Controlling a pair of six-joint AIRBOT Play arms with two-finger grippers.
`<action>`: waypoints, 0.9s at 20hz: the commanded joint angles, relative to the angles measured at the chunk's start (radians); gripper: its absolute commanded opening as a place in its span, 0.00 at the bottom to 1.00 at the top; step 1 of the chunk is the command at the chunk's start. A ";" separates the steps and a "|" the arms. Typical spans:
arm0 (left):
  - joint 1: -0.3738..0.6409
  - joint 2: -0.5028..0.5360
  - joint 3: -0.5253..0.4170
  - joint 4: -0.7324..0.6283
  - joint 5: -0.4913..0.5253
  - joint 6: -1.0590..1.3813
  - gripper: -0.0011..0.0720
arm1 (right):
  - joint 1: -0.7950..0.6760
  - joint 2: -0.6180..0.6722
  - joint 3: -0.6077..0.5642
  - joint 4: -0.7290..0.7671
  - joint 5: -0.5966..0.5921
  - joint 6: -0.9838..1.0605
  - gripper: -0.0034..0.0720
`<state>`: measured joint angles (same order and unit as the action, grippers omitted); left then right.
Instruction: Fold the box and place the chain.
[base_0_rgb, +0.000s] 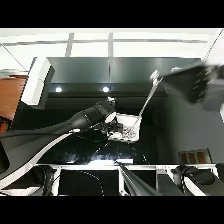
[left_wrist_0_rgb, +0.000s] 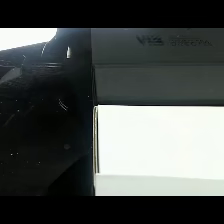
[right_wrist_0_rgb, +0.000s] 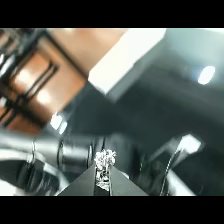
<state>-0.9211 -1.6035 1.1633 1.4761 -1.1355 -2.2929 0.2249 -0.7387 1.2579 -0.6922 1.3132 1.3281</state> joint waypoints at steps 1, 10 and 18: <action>0.000 0.000 0.000 0.000 0.000 0.000 0.06 | 0.063 -0.005 -0.167 -0.030 0.022 0.008 0.10; 0.000 -0.001 -0.001 0.000 0.002 0.000 0.06 | 0.109 -0.027 -0.520 -0.132 -0.156 0.008 0.10; 0.001 0.000 0.000 0.000 0.001 -0.002 0.06 | 0.092 -0.026 -0.525 -0.216 -0.148 0.008 0.79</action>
<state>-0.9211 -1.6035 1.1629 1.4761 -1.1324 -2.2929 0.3286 -0.7650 0.7269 -0.8406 1.1542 1.3354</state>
